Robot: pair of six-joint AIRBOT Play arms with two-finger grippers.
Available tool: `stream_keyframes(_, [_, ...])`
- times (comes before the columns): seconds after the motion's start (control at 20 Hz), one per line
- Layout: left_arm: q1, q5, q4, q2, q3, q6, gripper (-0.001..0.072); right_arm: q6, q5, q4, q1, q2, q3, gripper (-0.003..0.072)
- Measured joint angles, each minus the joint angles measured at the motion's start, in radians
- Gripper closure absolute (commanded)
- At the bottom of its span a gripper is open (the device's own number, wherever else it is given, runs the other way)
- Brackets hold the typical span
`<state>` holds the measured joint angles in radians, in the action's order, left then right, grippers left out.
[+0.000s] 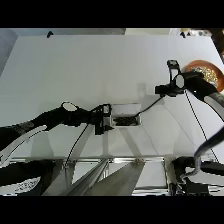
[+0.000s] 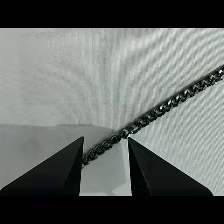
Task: Fold the box and place the chain.
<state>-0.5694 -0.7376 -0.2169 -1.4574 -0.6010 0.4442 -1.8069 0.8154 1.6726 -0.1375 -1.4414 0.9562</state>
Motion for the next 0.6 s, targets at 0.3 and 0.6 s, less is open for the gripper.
stream_keyframes(0.3, [0.0,0.0,0.0,0.0,0.0,0.0,0.0575,-0.008,-0.002,0.006,0.0,-0.037,0.0,0.0413])
stream_keyframes(0.6, [0.0,0.0,0.0,0.0,0.0,0.0,0.0575,-0.01,0.028,0.015,0.001,-0.045,0.001,0.0667])
